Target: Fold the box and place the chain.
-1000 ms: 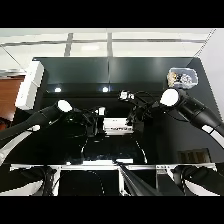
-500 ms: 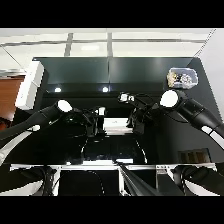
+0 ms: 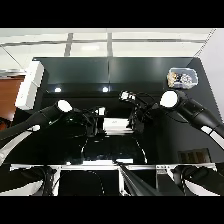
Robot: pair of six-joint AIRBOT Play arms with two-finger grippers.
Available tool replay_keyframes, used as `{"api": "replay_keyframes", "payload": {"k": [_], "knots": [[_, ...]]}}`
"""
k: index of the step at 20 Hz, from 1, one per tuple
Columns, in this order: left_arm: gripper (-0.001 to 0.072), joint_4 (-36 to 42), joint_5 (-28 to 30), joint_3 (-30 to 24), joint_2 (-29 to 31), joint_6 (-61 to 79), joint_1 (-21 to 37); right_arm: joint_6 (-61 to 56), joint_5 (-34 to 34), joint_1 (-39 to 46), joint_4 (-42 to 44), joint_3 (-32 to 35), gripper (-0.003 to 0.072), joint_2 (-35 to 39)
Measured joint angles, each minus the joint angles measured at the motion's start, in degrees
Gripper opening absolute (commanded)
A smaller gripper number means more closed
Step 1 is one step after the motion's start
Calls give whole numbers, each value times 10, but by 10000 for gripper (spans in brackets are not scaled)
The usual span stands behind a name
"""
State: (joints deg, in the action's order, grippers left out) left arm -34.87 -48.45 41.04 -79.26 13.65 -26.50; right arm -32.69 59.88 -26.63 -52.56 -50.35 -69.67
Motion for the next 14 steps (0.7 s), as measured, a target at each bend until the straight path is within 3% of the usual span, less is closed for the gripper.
{"api": "replay_keyframes", "payload": {"k": [14], "knots": [[482, 0, 0, 0, 0, 0, 0, -52, -10, -10, -3, 6, 380, 20]]}}
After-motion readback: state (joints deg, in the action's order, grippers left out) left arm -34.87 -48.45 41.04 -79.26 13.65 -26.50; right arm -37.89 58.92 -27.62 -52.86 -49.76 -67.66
